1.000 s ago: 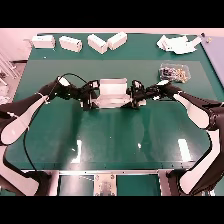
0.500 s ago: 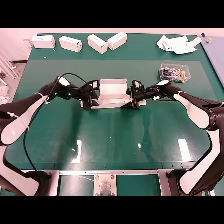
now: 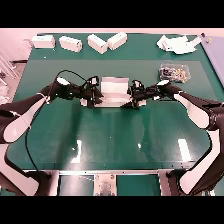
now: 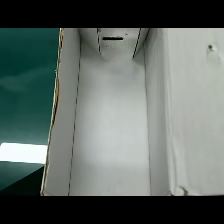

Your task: Fold the box and place the chain.

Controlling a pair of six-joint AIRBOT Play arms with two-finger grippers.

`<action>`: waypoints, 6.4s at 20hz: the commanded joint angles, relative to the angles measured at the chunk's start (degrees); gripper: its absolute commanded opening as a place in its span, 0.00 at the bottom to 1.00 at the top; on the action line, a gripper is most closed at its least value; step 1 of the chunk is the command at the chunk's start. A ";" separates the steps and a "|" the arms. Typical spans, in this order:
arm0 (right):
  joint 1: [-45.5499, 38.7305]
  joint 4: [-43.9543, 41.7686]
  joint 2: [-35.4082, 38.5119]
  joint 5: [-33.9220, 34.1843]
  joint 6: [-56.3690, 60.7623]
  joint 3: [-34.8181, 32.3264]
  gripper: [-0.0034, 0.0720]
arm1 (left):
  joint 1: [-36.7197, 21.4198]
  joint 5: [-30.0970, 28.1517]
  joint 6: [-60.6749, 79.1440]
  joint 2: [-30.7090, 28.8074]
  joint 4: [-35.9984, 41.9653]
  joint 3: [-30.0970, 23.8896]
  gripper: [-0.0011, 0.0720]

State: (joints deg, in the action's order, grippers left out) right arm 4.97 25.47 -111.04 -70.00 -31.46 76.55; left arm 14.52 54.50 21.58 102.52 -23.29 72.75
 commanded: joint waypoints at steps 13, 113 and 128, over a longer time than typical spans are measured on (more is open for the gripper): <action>0.04 0.02 -0.02 -0.15 -0.11 0.04 0.82 | 0.09 0.07 4.44 2.91 5.64 -0.04 1.00; 0.04 0.02 -0.02 -0.15 -0.09 0.04 0.82 | -9.27 6.82 -67.41 2.19 -5.79 -0.13 0.04; 0.04 0.04 -0.02 -0.15 -0.09 0.04 0.82 | -7.41 5.29 -57.77 2.32 1.38 -0.15 0.04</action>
State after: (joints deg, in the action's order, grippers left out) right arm 4.97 25.50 -111.09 -70.13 -31.51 76.55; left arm 6.31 61.10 -38.22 104.77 -22.70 72.55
